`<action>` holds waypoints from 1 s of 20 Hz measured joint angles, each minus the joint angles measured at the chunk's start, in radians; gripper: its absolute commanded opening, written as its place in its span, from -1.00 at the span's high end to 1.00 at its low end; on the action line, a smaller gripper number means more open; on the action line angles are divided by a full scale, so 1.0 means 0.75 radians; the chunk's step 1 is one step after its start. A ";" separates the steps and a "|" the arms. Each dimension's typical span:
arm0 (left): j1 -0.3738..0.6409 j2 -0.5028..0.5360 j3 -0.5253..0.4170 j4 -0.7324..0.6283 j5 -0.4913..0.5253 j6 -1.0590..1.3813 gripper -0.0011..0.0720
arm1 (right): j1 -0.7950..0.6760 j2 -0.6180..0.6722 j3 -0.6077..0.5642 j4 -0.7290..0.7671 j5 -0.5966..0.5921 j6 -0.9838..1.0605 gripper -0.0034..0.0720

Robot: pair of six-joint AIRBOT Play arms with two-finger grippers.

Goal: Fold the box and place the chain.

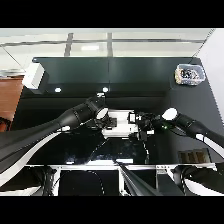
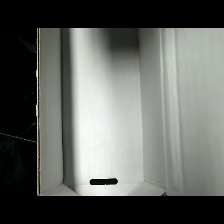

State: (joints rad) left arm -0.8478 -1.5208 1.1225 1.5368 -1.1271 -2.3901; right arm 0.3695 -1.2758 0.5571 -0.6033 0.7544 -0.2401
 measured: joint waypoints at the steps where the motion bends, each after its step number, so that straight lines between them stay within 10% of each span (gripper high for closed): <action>1: 0.000 -0.003 0.000 0.000 0.000 -0.001 -0.29 | 0.000 0.001 0.000 0.000 0.000 0.000 0.26; 6: 0.000 -0.011 0.000 -0.001 -0.001 -0.001 -0.29 | 0.000 0.001 0.000 0.000 0.000 0.001 0.26; 12: 0.000 -0.023 0.000 -0.012 0.003 -0.003 0.90 | 0.000 0.001 0.000 0.000 -0.001 0.000 0.26; 18: 0.000 -0.026 0.001 -0.012 0.004 0.006 0.90 | 0.000 0.001 0.000 -0.001 0.000 -0.001 0.26; 19: 0.000 -0.026 0.001 -0.012 0.004 0.006 0.90 | 0.000 0.001 0.000 -0.001 0.000 -0.001 0.10; 20: 0.000 -0.026 0.001 -0.012 0.005 0.007 0.90 | 0.000 0.001 0.000 -0.001 0.000 0.000 -0.49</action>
State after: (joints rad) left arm -0.8478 -1.5402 1.1229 1.5276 -1.1236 -2.3852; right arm 0.3695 -1.2755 0.5571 -0.6037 0.7544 -0.2401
